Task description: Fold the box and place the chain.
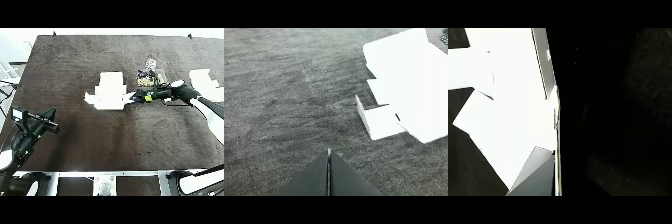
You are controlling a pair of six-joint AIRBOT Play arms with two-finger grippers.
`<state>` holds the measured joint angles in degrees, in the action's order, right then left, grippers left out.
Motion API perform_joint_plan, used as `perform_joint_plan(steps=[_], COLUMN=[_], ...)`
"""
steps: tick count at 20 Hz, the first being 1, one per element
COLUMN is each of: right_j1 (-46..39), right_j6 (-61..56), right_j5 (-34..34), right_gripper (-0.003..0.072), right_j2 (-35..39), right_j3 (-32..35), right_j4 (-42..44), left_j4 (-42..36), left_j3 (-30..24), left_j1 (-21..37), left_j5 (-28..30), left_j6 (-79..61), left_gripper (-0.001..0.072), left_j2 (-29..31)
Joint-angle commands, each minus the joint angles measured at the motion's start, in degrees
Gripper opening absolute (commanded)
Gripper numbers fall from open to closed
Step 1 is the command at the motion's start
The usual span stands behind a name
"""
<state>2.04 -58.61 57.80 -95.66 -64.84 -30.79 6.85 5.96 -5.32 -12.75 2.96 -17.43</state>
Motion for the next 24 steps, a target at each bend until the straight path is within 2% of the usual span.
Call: perform_joint_plan(steps=[1,9,16,22,24], right_j1=[1.60,1.64,2.14,4.07,3.93], right_j6=[-0.83,5.09,4.94,4.85,4.85], right_j5=[-0.76,-1.03,-1.46,-10.25,-10.25], right_gripper=[0.0004,0.0005,0.0004,0.0003,0.0004], right_j2=[-2.47,-3.15,-3.08,1.27,1.49], right_j3=[-1.25,-3.15,-3.30,1.99,2.05], right_j4=[-1.25,-2.86,-2.27,-1.95,-1.14], left_j4=[0.00,0.02,0.00,0.02,0.02], left_j3=[0.02,0.02,0.02,0.02,0.02], left_j1=[0.00,0.00,0.00,0.00,0.00], left_j5=[0.33,0.31,0.28,0.28,0.31], left_j6=[-0.02,-0.02,-0.02,-0.07,-0.13], left_gripper=[0.0021,0.0020,0.0020,0.0021,0.0022], left_j2=[0.04,0.04,0.04,0.04,0.04])
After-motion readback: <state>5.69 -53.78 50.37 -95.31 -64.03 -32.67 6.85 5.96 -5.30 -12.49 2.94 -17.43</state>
